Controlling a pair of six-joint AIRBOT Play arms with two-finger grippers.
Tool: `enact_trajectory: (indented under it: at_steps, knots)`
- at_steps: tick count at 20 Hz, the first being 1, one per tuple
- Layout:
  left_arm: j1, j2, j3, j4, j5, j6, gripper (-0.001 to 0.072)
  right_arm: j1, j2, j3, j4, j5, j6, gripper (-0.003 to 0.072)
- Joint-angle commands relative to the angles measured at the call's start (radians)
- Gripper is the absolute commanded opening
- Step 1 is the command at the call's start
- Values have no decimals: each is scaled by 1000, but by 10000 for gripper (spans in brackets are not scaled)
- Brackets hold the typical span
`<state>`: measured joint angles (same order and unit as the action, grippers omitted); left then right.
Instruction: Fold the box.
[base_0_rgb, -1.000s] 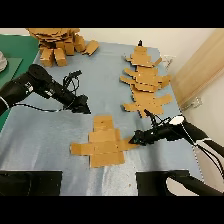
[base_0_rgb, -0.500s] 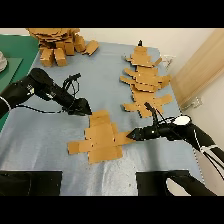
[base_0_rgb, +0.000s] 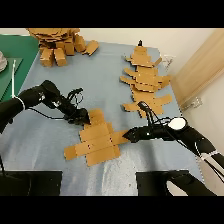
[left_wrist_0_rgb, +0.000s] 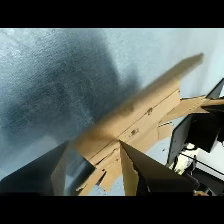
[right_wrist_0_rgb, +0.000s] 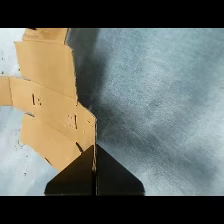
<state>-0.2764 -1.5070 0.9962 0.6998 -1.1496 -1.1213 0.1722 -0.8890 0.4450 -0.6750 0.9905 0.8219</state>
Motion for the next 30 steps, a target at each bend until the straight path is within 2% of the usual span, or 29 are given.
enact_trajectory:
  at_steps: [1, 4, 6, 8, 12, 13, 14, 20, 23, 30]
  knots:
    - [4, -20, -2, 3, 22, 34, 472, 15, 3, -1, -33, -16, 1, 2]
    - [2, -20, -3, -32, 76, 82, 452, 15, 3, -1, -39, -32, 6, 2]
    - [2, -21, -5, -143, 87, 175, 452, 15, 3, -1, -42, -43, 7, 2]
    - [2, -26, -5, -196, 60, 243, 452, 15, 3, -1, -44, -43, 8, 2]
    - [4, -29, -13, -206, 6, 292, 446, 15, 3, -1, -64, -44, 27, 2]
    - [4, -28, -13, -209, -12, 296, 346, 15, 3, -1, -84, -45, 45, 2]
    - [4, -29, -13, -208, -37, 304, 338, 15, 3, -1, -108, -45, 62, 3]
    - [27, -29, -14, -214, -170, 375, 338, 15, 3, -1, -131, -46, 87, 2]
    - [65, -29, -14, -265, -219, 402, 338, 15, 3, -1, -130, -50, 89, 2]
    - [47, -29, -69, -305, -174, 462, 338, 15, 3, -1, -129, -73, 99, 3]
